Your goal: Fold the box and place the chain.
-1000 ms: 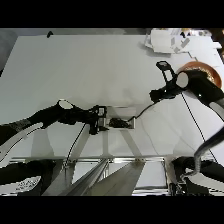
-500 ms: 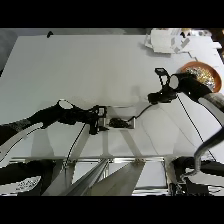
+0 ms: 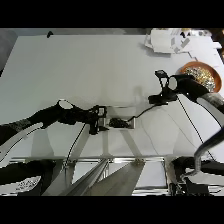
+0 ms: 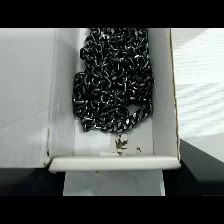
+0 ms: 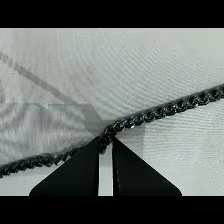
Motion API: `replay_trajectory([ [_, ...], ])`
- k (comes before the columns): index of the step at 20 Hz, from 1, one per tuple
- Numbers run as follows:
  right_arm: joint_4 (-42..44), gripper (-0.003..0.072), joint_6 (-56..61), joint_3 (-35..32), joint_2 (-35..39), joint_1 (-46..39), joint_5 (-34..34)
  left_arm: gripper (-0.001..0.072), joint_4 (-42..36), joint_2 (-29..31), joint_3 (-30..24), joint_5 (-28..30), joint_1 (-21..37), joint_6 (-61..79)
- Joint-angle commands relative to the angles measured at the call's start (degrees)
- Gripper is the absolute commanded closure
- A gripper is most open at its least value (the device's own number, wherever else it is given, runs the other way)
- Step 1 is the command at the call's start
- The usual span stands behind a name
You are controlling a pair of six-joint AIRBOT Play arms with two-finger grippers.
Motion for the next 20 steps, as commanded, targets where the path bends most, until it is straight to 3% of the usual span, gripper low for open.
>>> replay_trajectory([
  [1, 0.0, 0.0669, -2.9, 0.0, 2.3, 0.2, 1.6, 0.056, 0.0, 0.1, 0.0, 0.0, 0.0, 0.0],
  [7, 0.0, 0.067, -6.6, 0.0, 16.7, 1.6, 10.7, 0.056, 0.0, 0.1, 0.0, 0.0, 0.0, 0.0],
  [12, 4.5, 0.0669, -6.6, 0.0, 29.7, 8.3, 18.2, 0.056, 0.0, 0.1, 0.0, 0.0, 0.0, 0.0],
  [17, 12.0, 0.0669, -6.6, 0.0, 39.2, 16.6, 12.7, 0.056, 0.0, 0.1, 0.0, 0.0, 0.0, 0.0],
  [20, 15.2, 0.0669, -6.6, 0.0, 40.6, 20.1, 7.5, 0.056, 0.0, 0.1, 0.0, 0.0, 0.0, 0.0],
])
